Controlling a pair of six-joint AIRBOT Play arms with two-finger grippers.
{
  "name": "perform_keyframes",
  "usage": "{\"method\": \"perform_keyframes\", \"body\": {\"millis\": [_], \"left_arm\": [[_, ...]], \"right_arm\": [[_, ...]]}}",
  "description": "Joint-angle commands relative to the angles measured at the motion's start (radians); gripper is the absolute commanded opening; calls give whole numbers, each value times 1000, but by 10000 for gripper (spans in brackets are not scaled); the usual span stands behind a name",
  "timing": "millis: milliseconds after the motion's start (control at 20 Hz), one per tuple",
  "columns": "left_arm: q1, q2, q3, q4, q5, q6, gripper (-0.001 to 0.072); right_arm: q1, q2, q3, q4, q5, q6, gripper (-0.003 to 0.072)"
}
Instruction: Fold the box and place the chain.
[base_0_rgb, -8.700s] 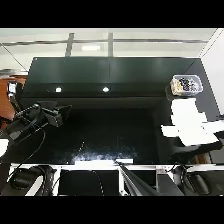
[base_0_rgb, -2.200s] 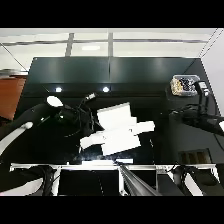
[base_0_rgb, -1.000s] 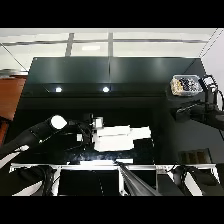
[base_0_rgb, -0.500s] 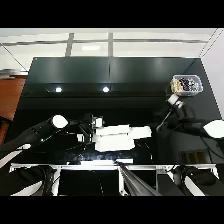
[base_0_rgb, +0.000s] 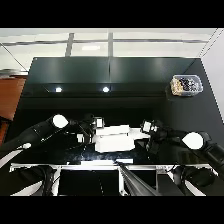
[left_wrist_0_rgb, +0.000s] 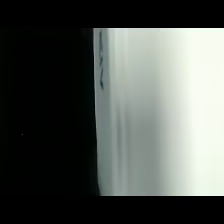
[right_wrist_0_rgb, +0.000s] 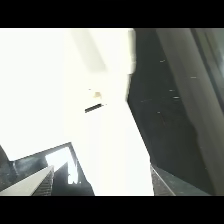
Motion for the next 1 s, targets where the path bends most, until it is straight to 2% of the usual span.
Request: {"method": "perform_keyframes", "body": {"millis": [0, 200, 600, 800, 950], "left_arm": [[5, -3, 24, -2, -11, -29, 29], [5, -22, 46, 51, -91, -35, 30], [5, -22, 52, 55, -87, -46, 29], [5, -22, 52, 55, -87, -46, 29], [5, -23, 52, 55, -87, -46, 29]], "right_arm": [[69, -3, -23, -2, -15, -18, 703], [139, -38, -23, -2, -50, -18, 703], [160, -78, -23, -2, -66, -69, 697], [160, -79, -23, -3, -5, -98, 696], [160, -79, -24, -2, -2, -101, 696]]}}
